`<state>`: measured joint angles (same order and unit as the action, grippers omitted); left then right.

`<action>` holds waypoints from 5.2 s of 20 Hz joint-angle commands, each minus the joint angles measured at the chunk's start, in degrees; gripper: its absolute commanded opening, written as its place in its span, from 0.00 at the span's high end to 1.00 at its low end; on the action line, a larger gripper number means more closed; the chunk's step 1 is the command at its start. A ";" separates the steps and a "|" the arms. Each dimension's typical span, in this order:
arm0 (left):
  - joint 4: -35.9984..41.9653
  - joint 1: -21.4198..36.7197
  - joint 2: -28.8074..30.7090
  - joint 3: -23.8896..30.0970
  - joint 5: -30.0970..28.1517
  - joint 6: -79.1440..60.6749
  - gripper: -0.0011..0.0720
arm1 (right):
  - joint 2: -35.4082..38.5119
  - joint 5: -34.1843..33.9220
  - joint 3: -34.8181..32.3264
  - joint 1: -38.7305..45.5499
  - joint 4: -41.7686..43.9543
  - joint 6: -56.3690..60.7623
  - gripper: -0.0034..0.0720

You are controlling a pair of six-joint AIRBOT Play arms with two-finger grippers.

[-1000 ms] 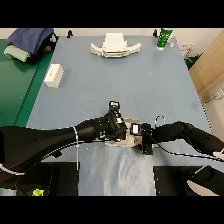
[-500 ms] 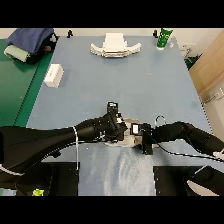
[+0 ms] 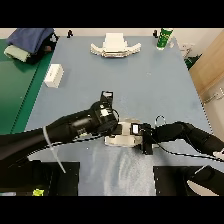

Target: Fold the box.

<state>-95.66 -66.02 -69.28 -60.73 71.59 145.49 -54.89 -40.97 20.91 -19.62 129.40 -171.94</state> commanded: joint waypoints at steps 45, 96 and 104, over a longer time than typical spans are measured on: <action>72.43 29.81 5.40 36.35 -33.59 -164.56 0.06 | -0.02 -0.04 -0.02 0.00 -0.17 0.00 0.28; 69.94 26.10 5.33 36.98 -37.11 -158.44 0.26 | -0.02 -0.02 -0.02 0.00 -0.15 0.02 0.28; 69.94 26.10 5.33 36.98 -37.09 -158.46 0.26 | -0.04 -0.11 -0.02 0.00 -0.13 0.02 0.28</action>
<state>-25.69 -39.94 -63.90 -23.77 34.54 -12.95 -54.92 -40.99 20.91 -19.66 129.23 -171.94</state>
